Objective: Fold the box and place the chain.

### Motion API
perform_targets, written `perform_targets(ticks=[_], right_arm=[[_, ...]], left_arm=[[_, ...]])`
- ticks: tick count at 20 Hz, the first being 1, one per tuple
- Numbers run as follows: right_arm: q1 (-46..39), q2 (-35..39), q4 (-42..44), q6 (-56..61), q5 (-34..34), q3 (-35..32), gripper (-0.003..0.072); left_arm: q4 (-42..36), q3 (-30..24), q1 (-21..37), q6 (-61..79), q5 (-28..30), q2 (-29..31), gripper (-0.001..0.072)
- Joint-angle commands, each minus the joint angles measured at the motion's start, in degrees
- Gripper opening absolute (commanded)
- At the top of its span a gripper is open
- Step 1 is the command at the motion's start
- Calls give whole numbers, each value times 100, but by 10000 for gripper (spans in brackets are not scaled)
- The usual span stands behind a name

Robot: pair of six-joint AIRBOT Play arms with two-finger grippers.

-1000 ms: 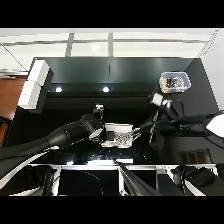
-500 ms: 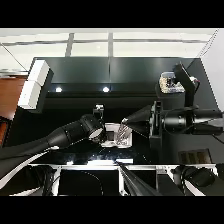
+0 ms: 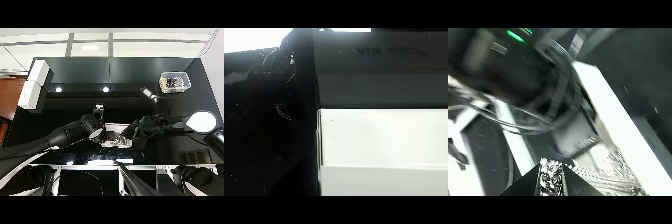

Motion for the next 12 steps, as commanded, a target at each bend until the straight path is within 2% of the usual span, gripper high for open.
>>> perform_targets(ticks=[1, 2, 4, 7, 9, 12], right_arm=[[153, -306, -258, 282, -396, -103, 308], [96, -278, -280, 396, -188, -42, 397], [-264, -164, -649, 479, 577, 216, 397], [-1266, 238, -1091, 546, 1685, 610, 395], [-1985, 566, -1169, 542, 1958, 647, 395], [-2553, 769, -848, 544, 2173, 647, 377]], left_arm=[[2, -2, 0, 2, 9, 0, 30], [4, -2, 2, 2, -2, 0, 29], [2, -2, 0, 2, 9, 0, 30], [7, -2, 7, 2, 2, 0, 30], [0, 0, 15, -15, 59, 0, 30], [-299, 4, 157, -24, 74, 13, 32]])
